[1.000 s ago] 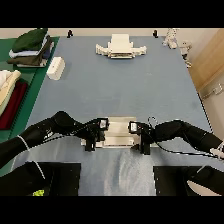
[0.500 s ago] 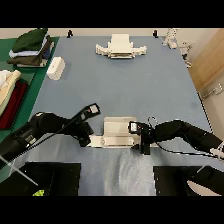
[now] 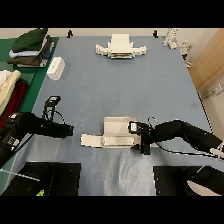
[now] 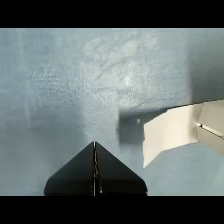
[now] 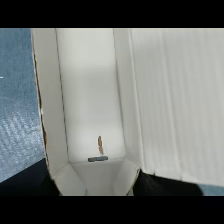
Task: Fold the box.
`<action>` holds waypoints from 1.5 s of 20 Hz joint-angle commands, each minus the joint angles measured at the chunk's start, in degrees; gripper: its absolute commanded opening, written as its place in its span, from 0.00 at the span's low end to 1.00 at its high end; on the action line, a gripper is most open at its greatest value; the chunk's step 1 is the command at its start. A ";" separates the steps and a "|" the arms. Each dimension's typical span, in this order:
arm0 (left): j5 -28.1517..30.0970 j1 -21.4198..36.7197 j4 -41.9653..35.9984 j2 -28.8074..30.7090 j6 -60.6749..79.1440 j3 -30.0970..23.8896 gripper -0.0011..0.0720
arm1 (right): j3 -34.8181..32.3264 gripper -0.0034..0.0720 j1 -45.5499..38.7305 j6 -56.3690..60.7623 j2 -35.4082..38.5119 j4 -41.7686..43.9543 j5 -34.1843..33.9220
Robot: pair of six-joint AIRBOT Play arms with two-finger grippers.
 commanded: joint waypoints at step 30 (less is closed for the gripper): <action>9.29 -9.14 -35.98 -10.29 16.35 -5.42 0.58 | -0.02 0.76 0.00 0.00 -0.02 0.00 0.00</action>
